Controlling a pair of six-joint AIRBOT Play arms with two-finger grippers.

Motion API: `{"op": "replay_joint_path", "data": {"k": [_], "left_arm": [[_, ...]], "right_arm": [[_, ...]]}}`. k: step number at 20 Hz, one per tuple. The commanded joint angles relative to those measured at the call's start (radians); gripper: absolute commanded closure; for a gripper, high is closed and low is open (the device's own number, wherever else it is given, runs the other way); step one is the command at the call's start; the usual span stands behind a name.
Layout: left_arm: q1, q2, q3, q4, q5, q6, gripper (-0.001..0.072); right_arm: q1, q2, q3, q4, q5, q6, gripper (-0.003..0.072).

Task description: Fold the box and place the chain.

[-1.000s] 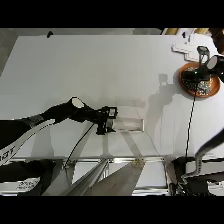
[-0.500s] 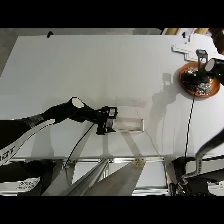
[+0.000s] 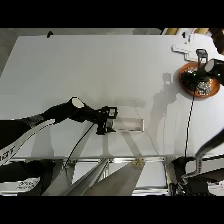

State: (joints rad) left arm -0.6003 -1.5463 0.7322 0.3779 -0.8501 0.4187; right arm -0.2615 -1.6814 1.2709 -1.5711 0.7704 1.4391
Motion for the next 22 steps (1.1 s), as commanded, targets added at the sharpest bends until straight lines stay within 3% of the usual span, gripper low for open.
{"op": "replay_joint_path", "data": {"k": [1, 5, 11, 18, 22], "left_arm": [[0.0, 0.0, 0.0, 0.0, 0.0, 0.0, 0.0503], [0.0, 0.0, 0.0, 0.0, 0.0, 0.0, 0.0503], [0.0, 0.0, 0.0, 0.0, 0.0, 0.0, 0.0503], [0.0, 0.0, 0.0, 0.0, 0.0, 0.0, 0.0503], [0.0, 0.0, 0.0, 0.0, 0.0, 0.0, 0.0503]], "right_arm": [[0.0, -0.008, 0.0, 0.016, 0.0, -0.008, 0.0675], [0.0, 0.039, 0.001, -0.016, 0.074, -0.013, 0.0675], [0.0, 0.314, 0.0, 0.007, 0.333, -0.076, 0.0675], [0.004, 0.624, 0.0, 0.438, 0.575, -0.194, 0.0675], [0.096, 0.732, 0.0, 0.451, 0.708, -0.187, 0.0675]]}}
